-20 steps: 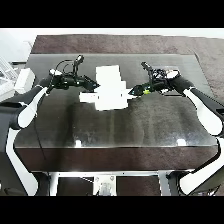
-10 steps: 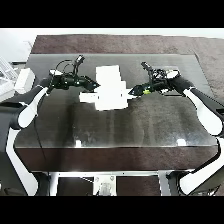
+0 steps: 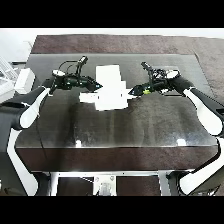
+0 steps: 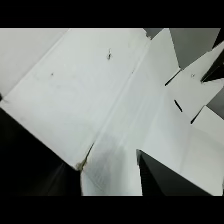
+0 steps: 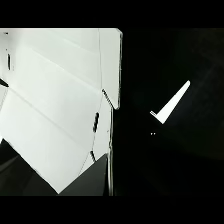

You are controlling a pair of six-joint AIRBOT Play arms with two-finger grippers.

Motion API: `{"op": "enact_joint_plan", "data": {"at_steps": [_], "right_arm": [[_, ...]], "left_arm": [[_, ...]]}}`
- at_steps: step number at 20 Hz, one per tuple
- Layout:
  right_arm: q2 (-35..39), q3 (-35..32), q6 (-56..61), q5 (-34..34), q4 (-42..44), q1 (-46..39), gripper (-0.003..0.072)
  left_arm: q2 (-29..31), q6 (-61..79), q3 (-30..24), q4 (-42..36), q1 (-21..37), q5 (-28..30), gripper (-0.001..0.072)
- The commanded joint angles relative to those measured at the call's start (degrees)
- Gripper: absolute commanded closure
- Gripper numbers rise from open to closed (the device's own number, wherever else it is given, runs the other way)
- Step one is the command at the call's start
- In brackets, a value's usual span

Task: Fold the box and place the chain.

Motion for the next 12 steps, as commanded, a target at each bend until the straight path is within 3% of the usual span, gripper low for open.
{"op": "enact_joint_plan", "data": {"at_steps": [1, 10, 11, 12], "right_arm": [[-0.04, 0.04, 0.0, -0.02, -0.02, -0.13, 0.0677], [-0.04, 0.04, 0.0, -0.02, -0.02, -0.17, 0.0677], [-0.04, 0.04, 0.0, -0.02, -0.02, -0.17, 0.0677], [-0.04, 0.04, 0.0, -0.02, -0.02, -0.17, 0.0678]], "left_arm": [[0.0, 0.15, 0.0, 0.83, -0.24, 0.72, 0.023], [0.0, 0.24, 0.0, 3.54, -0.22, 0.22, 0.0243], [0.0, 0.26, 0.0, 3.54, -0.22, 0.04, 0.0304], [0.0, 0.28, 0.0, 3.52, -0.24, 0.0, 0.0304]]}}
